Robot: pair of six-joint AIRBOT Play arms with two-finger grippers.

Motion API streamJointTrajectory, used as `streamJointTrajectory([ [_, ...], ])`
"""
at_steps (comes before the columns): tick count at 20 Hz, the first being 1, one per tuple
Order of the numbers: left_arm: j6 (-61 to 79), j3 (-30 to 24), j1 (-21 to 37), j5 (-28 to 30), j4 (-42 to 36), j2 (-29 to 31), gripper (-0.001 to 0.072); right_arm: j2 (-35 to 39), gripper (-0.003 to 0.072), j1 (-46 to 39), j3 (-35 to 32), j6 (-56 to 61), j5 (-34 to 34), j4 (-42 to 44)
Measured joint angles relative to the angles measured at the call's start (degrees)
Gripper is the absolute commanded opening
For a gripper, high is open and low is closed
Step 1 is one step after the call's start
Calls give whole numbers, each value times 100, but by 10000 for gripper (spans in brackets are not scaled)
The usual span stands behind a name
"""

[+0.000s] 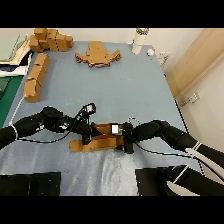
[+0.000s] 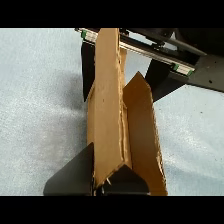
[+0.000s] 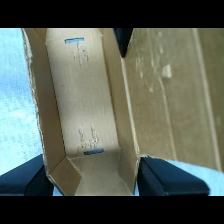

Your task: Fold the box.

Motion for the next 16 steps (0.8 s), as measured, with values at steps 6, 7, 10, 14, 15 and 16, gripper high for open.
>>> streamJointTrajectory([
  [6,0,0,0,0,0,0,11,-157,720,52,2,-2,81,15],
  [7,0,0,0,0,0,0,11,-184,720,92,2,-2,109,15],
  [10,-2,0,0,-4,2,0,11,-223,720,201,2,-2,181,15],
  [14,-2,0,0,-7,2,0,11,-243,602,256,2,0,219,-2],
  [15,0,0,0,-15,4,0,11,-243,580,262,2,4,223,-4],
  [16,0,0,-2,-24,13,0,12,-243,580,267,0,4,229,-7],
])
